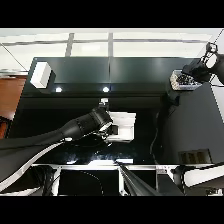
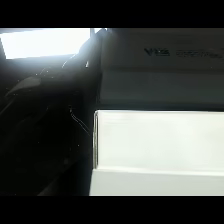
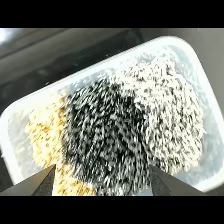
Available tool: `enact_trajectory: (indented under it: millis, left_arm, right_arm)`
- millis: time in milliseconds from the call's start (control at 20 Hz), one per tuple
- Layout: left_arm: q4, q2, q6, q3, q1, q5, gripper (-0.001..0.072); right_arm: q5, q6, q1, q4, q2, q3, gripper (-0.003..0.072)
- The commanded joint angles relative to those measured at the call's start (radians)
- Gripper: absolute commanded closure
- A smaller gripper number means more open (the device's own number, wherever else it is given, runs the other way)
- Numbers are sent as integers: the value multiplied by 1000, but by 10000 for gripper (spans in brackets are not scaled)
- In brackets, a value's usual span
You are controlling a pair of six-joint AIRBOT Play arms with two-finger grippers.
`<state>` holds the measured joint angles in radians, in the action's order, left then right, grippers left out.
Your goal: Fold the box and place the chain.
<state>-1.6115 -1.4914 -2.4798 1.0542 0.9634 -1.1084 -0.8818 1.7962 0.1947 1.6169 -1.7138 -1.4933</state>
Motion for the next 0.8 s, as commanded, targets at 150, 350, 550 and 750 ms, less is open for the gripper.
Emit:
enact_trajectory:
  millis: [150, 350, 550, 750]
  left_arm:
    - [0, 0, 0, 0, 0, -1, 680]
    - [0, 0, 0, 0, 0, -1, 679]
    - [0, 0, 0, 0, 0, 0, 679]
    - [0, 0, 0, 0, 0, 0, 679]
  right_arm:
    - [22, -25, 19, -43, -97, -27, 49]
    - [0, -26, 19, -61, -98, -59, 478]
    - [-150, -98, 19, -61, -96, -180, 648]
    - [-276, -194, 19, -80, -32, -310, 649]
